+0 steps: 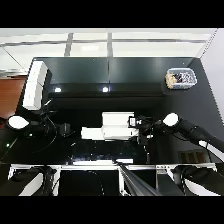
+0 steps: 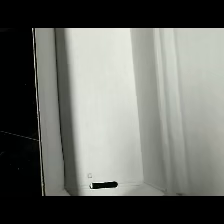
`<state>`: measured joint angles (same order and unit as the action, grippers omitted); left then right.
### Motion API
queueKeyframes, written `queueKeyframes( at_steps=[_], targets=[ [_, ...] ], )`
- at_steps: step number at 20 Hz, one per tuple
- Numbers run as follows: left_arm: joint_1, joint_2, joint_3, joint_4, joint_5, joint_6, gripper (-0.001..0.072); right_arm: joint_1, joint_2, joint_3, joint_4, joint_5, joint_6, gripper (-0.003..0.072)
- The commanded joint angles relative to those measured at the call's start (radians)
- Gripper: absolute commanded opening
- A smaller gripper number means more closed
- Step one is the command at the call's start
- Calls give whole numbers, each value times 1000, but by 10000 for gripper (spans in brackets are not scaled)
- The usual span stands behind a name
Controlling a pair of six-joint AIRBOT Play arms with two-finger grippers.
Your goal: Fold the box and place the chain.
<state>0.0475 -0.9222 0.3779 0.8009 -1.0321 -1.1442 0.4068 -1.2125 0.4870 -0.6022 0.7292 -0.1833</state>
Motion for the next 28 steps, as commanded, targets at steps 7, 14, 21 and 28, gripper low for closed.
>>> queueKeyframes(
  at_steps=[7,14,21,28],
  targets=[
    [-148,-317,10,-318,-15,126,27,0,0,1,0,0,0,132],
    [-221,-366,128,-349,-71,244,82,0,0,1,0,0,0,132],
    [-323,-366,214,-344,-87,246,550,0,0,1,0,0,0,132],
    [-496,-366,305,-170,109,5,536,0,0,1,0,0,0,132]
  ],
)
